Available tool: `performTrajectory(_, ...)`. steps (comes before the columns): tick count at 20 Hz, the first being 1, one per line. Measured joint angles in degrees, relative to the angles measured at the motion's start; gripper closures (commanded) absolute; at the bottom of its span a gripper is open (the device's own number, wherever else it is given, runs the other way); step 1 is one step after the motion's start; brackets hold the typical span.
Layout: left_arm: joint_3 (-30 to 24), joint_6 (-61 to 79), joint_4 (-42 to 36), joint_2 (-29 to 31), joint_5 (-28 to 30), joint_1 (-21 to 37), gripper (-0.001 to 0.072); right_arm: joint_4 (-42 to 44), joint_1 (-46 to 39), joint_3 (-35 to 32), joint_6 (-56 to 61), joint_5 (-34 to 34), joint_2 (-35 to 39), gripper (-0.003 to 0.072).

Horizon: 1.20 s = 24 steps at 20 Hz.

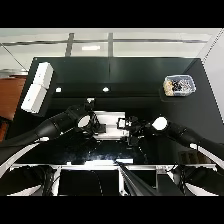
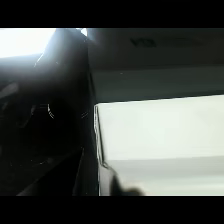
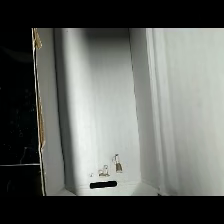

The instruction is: Fold the box and place the chain.

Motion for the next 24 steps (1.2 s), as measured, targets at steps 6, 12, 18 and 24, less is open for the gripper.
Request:
performTrajectory(6, 0.3, -1.5, 0.1, -0.5, 0.4, -0.1, 0.0493, 0.0, 0.0, 0.0, 0.0, 0.0, 0.0, 0.0262)
performTrajectory(12, 0.3, -1.8, -0.7, -1.3, 0.8, -0.1, 0.054, 0.0, 0.0, 0.0, 0.0, 0.0, 0.0, 0.0262)
performTrajectory(18, 0.3, -2.3, -0.9, -1.4, 0.8, -0.1, 0.0665, 0.0, 0.0, 0.0, 0.0, 0.0, 0.0, 0.0262)
performTrajectory(24, 0.4, -3.1, -0.9, -1.4, 0.7, -0.1, 0.0591, 0.0, 0.0, 0.0, 0.0, 0.0, 0.0, 0.0262)
